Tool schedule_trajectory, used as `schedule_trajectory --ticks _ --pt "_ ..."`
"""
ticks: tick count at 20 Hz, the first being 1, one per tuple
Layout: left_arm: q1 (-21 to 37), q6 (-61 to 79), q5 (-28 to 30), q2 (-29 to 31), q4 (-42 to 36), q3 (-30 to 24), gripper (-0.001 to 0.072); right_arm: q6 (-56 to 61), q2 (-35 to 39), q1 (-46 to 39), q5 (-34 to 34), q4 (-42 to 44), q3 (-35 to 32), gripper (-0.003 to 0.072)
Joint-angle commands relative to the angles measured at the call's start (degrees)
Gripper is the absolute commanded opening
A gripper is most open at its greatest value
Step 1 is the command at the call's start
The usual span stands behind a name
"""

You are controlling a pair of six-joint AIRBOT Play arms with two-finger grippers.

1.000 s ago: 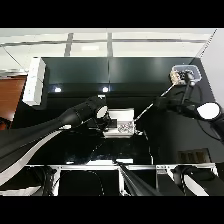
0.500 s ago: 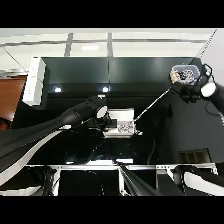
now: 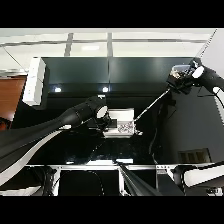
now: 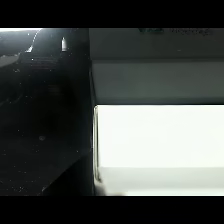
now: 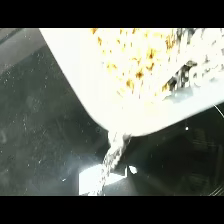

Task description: Fold the box and place the chain.

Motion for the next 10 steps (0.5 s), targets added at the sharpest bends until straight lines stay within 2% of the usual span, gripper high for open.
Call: schedule_trajectory --ticks 1,5,6,8,10 --pt "0.04 0.0 0.0 -0.02 0.02 0.0 0.0031 0.17 -1.46 -0.87 1.92 -0.22 1.79 0.0024" --pt "0.04 0.02 0.0 -0.02 0.0 0.0 0.0031 -0.68 1.81 -1.09 8.66 -3.89 1.73 0.0023" --pt "0.04 0.02 0.0 -0.02 0.0 0.0 0.0031 -3.96 3.65 -0.68 10.64 -4.66 1.73 0.0023" --pt "0.04 0.02 0.0 -0.02 0.02 0.0 0.0031 -9.33 8.68 0.2 13.25 -4.92 0.26 0.0023" --pt "0.04 0.02 0.0 -0.02 0.02 0.0 0.0031 -11.67 16.41 0.76 13.16 -4.74 -4.68 0.0023"
